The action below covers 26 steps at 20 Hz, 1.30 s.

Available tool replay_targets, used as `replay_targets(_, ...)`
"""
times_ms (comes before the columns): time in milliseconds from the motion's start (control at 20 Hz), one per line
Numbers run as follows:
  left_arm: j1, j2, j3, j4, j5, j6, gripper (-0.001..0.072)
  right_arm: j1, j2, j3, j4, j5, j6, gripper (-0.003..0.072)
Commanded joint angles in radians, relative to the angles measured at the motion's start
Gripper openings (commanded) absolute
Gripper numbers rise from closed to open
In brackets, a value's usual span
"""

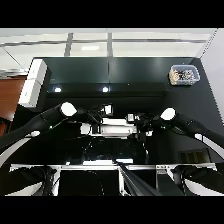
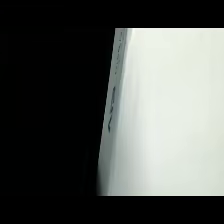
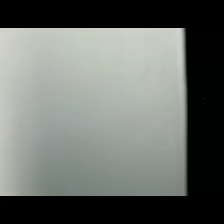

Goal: Fold the box and place the chain.

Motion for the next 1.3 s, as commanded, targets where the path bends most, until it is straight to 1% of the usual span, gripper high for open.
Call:
replay_targets(0,0.000,0.022,0.001,0.008,-0.026,-0.042,0.0180,0.001,0.000,0.000,-0.005,-0.002,0.000,0.0530)
replay_targets(200,0.000,0.024,0.001,0.057,-0.073,-0.048,0.0180,0.001,0.000,-0.001,-0.010,-0.002,0.000,0.0530)
replay_targets(400,0.000,0.024,0.001,0.099,-0.068,-0.092,0.0180,0.001,0.000,-0.001,-0.021,-0.027,-0.008,0.0530)
replay_targets(650,0.000,0.024,0.001,0.101,-0.068,-0.092,0.0179,0.000,0.000,-0.001,-0.028,-0.040,-0.009,0.0530)
replay_targets(850,0.000,0.024,0.001,0.101,-0.055,-0.092,0.0179,-0.046,0.001,0.000,-0.027,-0.008,-0.011,0.0530)
replay_targets(950,0.000,0.024,0.001,0.100,-0.046,-0.092,0.0179,-0.057,0.001,0.000,-0.027,0.027,-0.052,0.0530)
replay_targets(1250,0.000,0.023,0.001,0.100,-0.045,-0.092,0.0179,-0.037,0.000,-0.003,-0.023,-0.011,-0.038,0.0530)
